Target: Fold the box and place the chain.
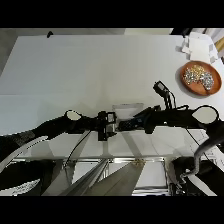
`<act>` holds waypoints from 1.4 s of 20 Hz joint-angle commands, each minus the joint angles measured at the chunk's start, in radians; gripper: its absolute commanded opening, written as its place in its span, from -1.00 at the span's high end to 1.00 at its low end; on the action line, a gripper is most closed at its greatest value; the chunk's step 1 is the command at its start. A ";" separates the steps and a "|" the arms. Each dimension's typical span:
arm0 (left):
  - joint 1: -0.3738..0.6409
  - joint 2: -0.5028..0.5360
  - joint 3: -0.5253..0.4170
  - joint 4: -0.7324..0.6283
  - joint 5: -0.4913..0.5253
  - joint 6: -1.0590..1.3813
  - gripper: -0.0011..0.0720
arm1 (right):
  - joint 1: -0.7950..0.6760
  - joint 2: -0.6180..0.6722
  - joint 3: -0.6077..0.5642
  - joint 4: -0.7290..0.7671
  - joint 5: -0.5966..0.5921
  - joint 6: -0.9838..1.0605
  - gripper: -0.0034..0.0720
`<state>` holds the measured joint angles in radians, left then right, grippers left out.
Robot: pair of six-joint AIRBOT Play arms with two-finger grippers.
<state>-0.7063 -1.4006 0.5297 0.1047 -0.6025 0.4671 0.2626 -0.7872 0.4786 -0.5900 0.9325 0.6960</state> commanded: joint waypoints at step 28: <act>0.000 0.000 0.000 0.000 0.000 0.000 0.56 | -0.068 -0.214 -0.002 -0.320 -0.027 -1.015 0.07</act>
<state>-0.7063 -1.4006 0.5297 0.1047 -0.6025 0.4671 0.1913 -1.0000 0.4770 -0.9443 0.9031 -0.2939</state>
